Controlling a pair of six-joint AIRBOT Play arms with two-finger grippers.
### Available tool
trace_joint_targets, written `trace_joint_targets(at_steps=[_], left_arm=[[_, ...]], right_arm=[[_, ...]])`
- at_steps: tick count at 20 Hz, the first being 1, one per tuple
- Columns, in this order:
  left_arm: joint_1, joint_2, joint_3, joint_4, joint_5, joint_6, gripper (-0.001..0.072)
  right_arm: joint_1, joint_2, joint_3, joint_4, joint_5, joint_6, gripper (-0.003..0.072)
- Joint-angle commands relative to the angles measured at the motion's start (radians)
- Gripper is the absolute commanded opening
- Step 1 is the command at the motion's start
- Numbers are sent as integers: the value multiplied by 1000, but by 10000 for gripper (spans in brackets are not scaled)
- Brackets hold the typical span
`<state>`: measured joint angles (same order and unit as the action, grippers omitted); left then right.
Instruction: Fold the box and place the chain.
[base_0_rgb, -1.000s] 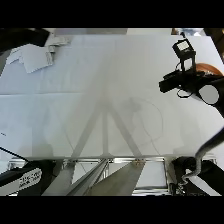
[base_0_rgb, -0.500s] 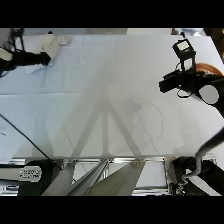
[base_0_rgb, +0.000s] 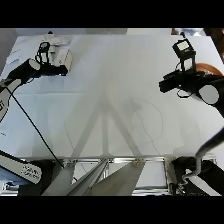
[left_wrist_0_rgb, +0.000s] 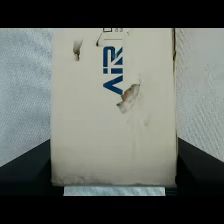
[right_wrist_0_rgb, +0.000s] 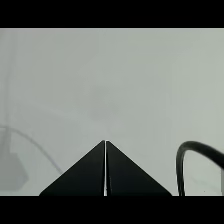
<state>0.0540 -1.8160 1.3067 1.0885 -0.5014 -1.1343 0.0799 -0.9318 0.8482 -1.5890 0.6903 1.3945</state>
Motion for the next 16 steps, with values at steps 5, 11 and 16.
trace_joint_targets(at_steps=[5,11,16], left_arm=[[-11,-17,-1,12,-97,-26,574],[-8,64,-1,13,-129,55,694],[-8,164,-1,14,-137,57,694]], right_arm=[[0,1,1,0,0,0,11],[0,1,1,0,-1,0,11],[0,1,1,0,-2,0,11]])
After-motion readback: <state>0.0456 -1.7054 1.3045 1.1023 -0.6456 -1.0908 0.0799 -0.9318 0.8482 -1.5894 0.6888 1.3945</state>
